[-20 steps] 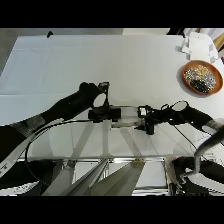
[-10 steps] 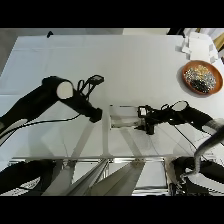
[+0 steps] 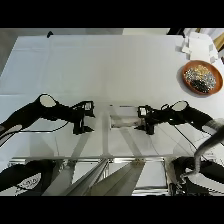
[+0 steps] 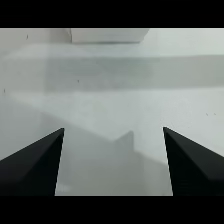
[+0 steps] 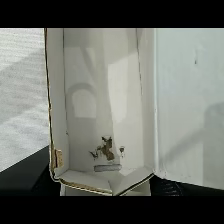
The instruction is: Fold the box and place the chain.
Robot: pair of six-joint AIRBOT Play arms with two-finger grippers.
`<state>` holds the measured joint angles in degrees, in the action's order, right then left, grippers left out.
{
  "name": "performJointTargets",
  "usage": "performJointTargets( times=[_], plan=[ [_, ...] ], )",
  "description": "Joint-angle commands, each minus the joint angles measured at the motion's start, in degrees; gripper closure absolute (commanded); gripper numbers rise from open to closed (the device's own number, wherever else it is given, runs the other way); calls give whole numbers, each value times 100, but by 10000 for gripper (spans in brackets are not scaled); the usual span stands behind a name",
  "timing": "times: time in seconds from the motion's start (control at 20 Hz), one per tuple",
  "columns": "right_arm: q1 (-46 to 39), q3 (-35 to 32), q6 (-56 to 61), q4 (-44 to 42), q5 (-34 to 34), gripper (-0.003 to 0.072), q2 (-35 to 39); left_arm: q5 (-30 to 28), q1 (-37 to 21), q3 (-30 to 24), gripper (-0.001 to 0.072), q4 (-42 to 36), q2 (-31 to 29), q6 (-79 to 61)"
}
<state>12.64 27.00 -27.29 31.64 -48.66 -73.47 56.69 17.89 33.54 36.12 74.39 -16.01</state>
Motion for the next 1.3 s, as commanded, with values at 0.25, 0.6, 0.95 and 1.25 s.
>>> performJointTargets(
  times=[0.25, 0.6, 0.95, 1.25],
  plan=[
    [-2, 2, 0, 0, -2, 327, 2, -271, 452, 308, 7, -1062, 765, -1316],
    [-2, 2, 0, 0, -2, 327, 2, -898, 1008, 308, 7, -1340, 767, -916],
    [-2, 2, 0, 0, -2, 327, 2, -981, 1226, 308, 7, -1335, 769, -695],
    [-2, 2, 0, 0, 0, 327, 2, -1043, 1327, 308, 8, -1368, 813, -433]
  ],
)
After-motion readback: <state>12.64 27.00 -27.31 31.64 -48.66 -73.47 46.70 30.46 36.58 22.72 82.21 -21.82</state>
